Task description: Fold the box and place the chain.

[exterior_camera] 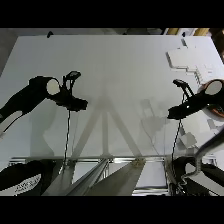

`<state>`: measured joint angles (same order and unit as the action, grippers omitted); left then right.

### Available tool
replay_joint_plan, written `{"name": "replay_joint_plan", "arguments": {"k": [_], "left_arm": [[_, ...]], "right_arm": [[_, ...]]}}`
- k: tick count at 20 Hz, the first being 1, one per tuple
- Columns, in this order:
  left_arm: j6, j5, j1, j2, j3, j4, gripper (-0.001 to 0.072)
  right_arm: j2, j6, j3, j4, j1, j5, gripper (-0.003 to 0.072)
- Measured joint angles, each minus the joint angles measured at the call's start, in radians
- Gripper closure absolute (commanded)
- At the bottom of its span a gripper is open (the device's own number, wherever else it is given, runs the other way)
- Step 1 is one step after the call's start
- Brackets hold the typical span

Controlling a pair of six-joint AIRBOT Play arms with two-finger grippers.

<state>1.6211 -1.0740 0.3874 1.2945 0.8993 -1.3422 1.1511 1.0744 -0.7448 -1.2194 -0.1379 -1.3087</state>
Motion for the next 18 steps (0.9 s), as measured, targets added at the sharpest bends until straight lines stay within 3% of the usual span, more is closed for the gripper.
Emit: {"name": "replay_joint_plan", "arguments": {"k": [18], "left_arm": [[0.000,0.000,0.000,0.000,0.000,0.000,0.0699]], "right_arm": [[0.000,-0.009,0.000,0.012,0.000,0.061,0.0666]]}}
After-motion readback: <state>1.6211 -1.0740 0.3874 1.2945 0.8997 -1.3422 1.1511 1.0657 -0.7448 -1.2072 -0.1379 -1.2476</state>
